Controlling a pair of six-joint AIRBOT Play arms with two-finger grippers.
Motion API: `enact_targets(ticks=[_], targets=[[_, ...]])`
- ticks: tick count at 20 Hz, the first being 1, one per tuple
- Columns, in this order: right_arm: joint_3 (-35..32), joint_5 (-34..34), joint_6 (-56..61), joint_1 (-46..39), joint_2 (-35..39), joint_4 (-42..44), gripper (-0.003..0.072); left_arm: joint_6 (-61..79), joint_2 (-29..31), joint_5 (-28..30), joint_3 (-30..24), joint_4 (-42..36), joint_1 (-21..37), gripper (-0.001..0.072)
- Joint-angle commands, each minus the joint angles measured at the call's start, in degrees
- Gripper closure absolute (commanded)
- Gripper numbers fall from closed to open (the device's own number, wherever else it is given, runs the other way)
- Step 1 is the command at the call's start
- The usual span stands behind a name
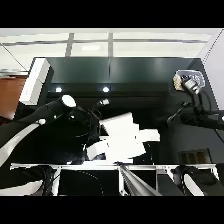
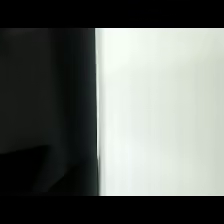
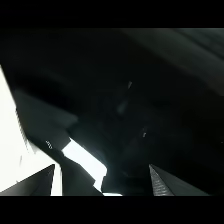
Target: Fold the box and place the chain.
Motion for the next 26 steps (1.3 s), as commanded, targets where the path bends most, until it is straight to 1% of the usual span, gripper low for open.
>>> enact_targets(ticks=[1,3,5,7,10,13,18,22,26], targets=[[-3.76,0.44,-10.45,3.45,-0.04,-3.1,-0.0024,0.17,4.11,13.53,0.31,11.58,-6.45,0.0684],[-7.26,-4.57,-12.5,6.38,-0.07,-3.06,-0.0025,0.2,2.89,14.88,0.31,11.61,-6.8,0.0683],[-9.22,-7.43,-16.26,9.7,-0.13,-3.06,-0.0024,0.35,1.4,15.04,0.31,11.61,-6.8,0.0683],[-9.86,-7.65,-20.28,12.85,-1.44,-3.08,-0.0023,2.91,0.5,14.99,0.37,11.78,-6.8,0.0684],[-10.08,-7.65,-24.04,16.39,-5.57,-3.1,-0.0023,4.5,0.46,12.07,1.9,12.04,-6.8,0.0684],[-10.16,-7.56,-25.33,19.71,-8.63,-3.1,-0.0023,4.48,0.07,10.73,2.6,12.11,-6.78,0.0683],[-11.45,-5.77,-25.73,23.8,-9.25,-2.95,-0.0022,4.48,-0.9,10.29,2.67,13.29,-6.73,0.0683],[-13.2,-5.49,-27.5,23.89,-9.25,2.47,-0.0023,4.48,-0.9,10.32,2.69,13.31,-6.73,0.0683],[-14.34,-5.66,-27.98,26.43,-9.35,2.51,-0.0022,4.46,-0.9,10.32,2.69,13.31,-6.73,0.0683]])
